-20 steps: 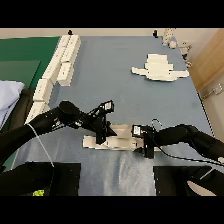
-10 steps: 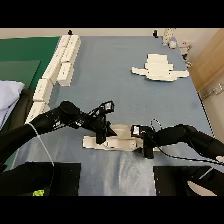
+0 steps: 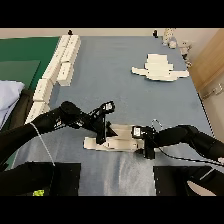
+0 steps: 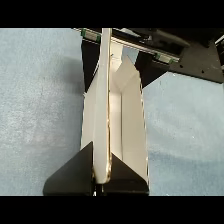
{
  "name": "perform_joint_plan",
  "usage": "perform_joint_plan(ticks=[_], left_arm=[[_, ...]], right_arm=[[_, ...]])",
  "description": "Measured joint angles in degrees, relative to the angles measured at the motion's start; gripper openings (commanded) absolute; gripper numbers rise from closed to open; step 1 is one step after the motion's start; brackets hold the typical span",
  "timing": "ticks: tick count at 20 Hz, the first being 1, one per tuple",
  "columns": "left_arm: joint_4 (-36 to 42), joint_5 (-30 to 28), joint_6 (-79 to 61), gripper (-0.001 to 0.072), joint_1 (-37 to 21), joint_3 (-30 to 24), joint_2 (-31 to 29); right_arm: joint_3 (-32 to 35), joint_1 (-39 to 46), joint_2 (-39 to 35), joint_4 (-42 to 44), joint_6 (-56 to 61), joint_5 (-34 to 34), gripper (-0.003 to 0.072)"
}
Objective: Fold the box.
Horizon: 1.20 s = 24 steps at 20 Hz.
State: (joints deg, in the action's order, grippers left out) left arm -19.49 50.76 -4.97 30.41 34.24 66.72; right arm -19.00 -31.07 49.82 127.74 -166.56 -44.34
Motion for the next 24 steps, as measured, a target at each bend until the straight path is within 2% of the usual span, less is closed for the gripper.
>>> perform_joint_plan(ticks=[3,4,5,7,8,24], left_arm=[[-0.2,0.0,0.0,0.0015,0.0,0.0,0.0],[-0.2,-0.1,0.0,0.0014,0.0,0.0,0.0],[-0.2,-0.3,0.0,0.0014,0.0,0.0,0.0],[-0.4,-0.3,0.0,0.0015,0.0,0.0,0.0],[-0.4,-0.3,0.0,0.0015,0.0,0.0,0.0],[-0.1,-1.3,0.0,0.0015,0.0,0.0,0.0]], right_arm=[[0.0,0.0,-0.5,0.1,0.6,-0.7,0.0623],[0.0,0.0,-0.6,0.1,0.7,-0.8,0.0713],[0.1,0.0,-0.7,0.1,0.9,-0.8,0.0706],[0.3,0.0,-0.8,0.1,1.0,-0.9,0.0551],[0.4,0.0,-0.8,0.2,1.1,-0.9,0.0516],[0.7,0.0,-0.8,-3.2,1.1,2.8,0.0515]])
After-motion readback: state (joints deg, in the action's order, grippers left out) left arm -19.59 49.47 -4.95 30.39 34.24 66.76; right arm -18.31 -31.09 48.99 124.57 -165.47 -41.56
